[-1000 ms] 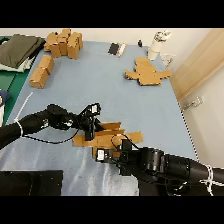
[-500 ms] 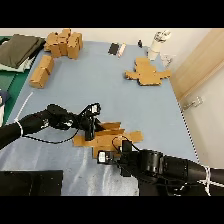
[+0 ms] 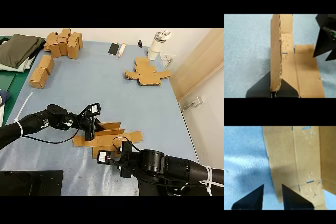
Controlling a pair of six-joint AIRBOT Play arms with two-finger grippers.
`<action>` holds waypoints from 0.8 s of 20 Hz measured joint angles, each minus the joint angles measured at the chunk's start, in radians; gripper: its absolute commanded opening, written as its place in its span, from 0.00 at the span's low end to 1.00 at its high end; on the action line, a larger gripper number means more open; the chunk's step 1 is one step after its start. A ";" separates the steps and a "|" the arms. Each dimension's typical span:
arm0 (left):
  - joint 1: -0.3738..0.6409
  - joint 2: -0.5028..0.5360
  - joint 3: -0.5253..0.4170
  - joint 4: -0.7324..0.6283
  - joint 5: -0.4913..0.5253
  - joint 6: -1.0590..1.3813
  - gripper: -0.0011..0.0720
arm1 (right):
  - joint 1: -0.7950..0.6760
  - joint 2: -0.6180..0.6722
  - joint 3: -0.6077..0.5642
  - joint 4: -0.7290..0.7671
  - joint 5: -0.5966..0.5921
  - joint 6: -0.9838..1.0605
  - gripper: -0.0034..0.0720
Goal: Fold the box.
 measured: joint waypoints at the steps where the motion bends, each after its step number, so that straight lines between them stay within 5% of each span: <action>1: 0.000 0.000 0.000 0.000 0.000 0.000 0.03 | 0.000 0.018 0.000 0.020 -0.013 0.005 0.49; 7: 0.000 0.000 0.000 0.000 0.001 0.000 0.03 | 0.030 0.156 -0.005 0.096 -0.128 0.102 0.25; 13: 0.000 0.000 0.000 0.000 0.000 0.000 0.03 | 0.155 0.083 0.006 -0.379 -0.143 0.413 0.13; 16: 0.000 0.000 0.000 0.000 0.000 0.000 0.03 | 0.247 0.044 0.011 -0.466 -0.167 0.575 0.11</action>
